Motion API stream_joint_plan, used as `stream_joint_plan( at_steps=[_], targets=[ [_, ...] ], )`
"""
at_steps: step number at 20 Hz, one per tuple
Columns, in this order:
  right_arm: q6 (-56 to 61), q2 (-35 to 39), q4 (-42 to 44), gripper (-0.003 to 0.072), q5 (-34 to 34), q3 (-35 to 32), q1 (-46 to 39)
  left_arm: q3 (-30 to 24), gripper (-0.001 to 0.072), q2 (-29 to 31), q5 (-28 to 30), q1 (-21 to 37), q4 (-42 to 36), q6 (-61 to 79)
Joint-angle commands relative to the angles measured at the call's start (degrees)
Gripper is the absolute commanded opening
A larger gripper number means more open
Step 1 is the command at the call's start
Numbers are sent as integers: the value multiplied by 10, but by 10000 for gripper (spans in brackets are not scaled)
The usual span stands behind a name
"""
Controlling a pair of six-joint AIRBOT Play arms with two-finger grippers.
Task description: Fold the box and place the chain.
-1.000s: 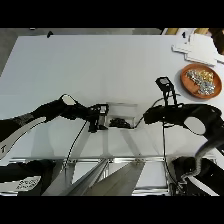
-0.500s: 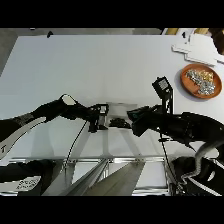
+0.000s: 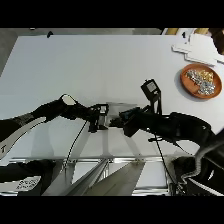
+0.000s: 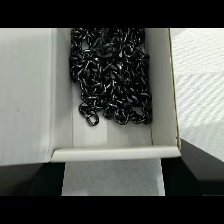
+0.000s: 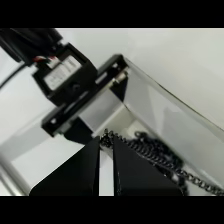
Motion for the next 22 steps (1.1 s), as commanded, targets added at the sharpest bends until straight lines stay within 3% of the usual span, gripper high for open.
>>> stream_joint_plan(
  at_steps=[1, 6, 8, 15, 19, 22],
  targets=[
    [3, -61, 1, 22, 6, 1, 2, 1, 153, 0, 0, 0, 0, 0],
    [2, -99, 14, 141, 41, 1, 2, 1, 153, 0, 0, 0, 0, 0],
    [2, -99, 19, 269, 68, 10, -4, 1, 153, 0, 0, 0, 0, 0],
    [-31, -99, -65, 268, 262, 189, -125, 1, 153, 0, 0, 0, 0, 0],
    [-30, -106, -119, 176, 356, 201, -238, 1, 153, 0, 0, 0, 0, 0],
    [-30, -117, -137, 176, 386, 187, -300, 1, 153, 0, 0, 0, 0, 0]
  ],
)
